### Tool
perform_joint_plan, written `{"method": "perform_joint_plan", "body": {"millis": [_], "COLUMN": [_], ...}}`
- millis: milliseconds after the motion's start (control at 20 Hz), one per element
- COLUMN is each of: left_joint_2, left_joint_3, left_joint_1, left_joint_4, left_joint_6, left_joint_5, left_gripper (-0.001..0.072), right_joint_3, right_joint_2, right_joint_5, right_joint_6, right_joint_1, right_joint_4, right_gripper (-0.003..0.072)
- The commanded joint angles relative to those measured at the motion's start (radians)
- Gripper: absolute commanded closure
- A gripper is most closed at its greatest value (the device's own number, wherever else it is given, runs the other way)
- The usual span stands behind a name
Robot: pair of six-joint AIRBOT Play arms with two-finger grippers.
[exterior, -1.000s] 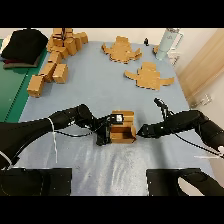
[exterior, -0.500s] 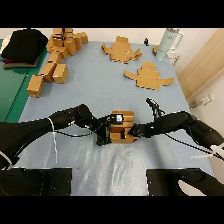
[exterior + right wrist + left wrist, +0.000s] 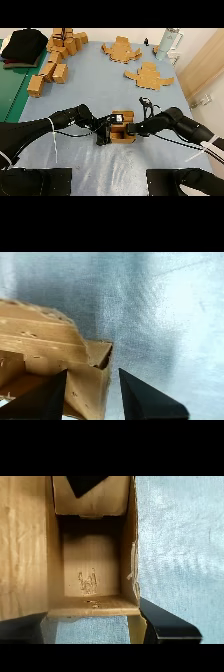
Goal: Fold the box.
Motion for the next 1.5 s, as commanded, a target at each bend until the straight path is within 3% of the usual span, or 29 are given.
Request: {"method": "perform_joint_plan", "body": {"millis": [0, 350, 450, 600, 750, 800, 1000, 1050, 1100, 1450], "left_joint_2": [0.001, 0.001, 0.001, 0.001, 0.001, 0.001, 0.001, 0.001, 0.001, 0.001], "left_joint_3": [0.0, 0.0, 0.0, 0.0, 0.0, 0.0, 0.0, 0.0, 0.0, 0.0], "left_joint_1": [0.001, 0.001, 0.001, 0.001, 0.001, 0.001, 0.001, 0.001, 0.001, 0.001], "left_joint_4": [0.0, 0.0, 0.0, 0.0, 0.0, 0.0, 0.0, 0.0, 0.0, 0.0], "left_joint_6": [0.0, 0.0, 0.0, 0.0, 0.0, 0.0, 0.0, 0.0, 0.0, 0.0], "left_joint_5": [0.0, 0.0, 0.0, 0.0, 0.0, 0.0, 0.0, 0.0, 0.0, 0.0], "left_gripper": [0.0301, 0.03, 0.03, 0.03, 0.03, 0.03, 0.03, 0.03, 0.03, 0.03], "right_joint_3": [0.082, 0.233, 0.232, 0.232, 0.232, 0.232, 0.232, 0.232, 0.233, 0.241], "right_joint_2": [-0.078, -0.235, -0.252, -0.257, -0.257, -0.257, -0.257, -0.256, -0.254, -0.248], "right_joint_5": [-0.076, -0.276, -0.294, -0.294, -0.294, -0.294, -0.294, -0.294, -0.294, -0.305], "right_joint_6": [0.257, 0.419, 0.445, 0.45, 0.449, 0.441, 0.431, 0.431, 0.431, 0.431], "right_joint_1": [0.126, 0.204, 0.204, 0.204, 0.204, 0.204, 0.204, 0.204, 0.204, 0.204], "right_joint_4": [-0.191, -0.288, -0.312, -0.331, -0.332, -0.332, -0.332, -0.331, -0.328, -0.307], "right_gripper": [0.0187, 0.0189, 0.0294, 0.0383, 0.0668, 0.0681, 0.0671, 0.0443, 0.0291, 0.0284]}}
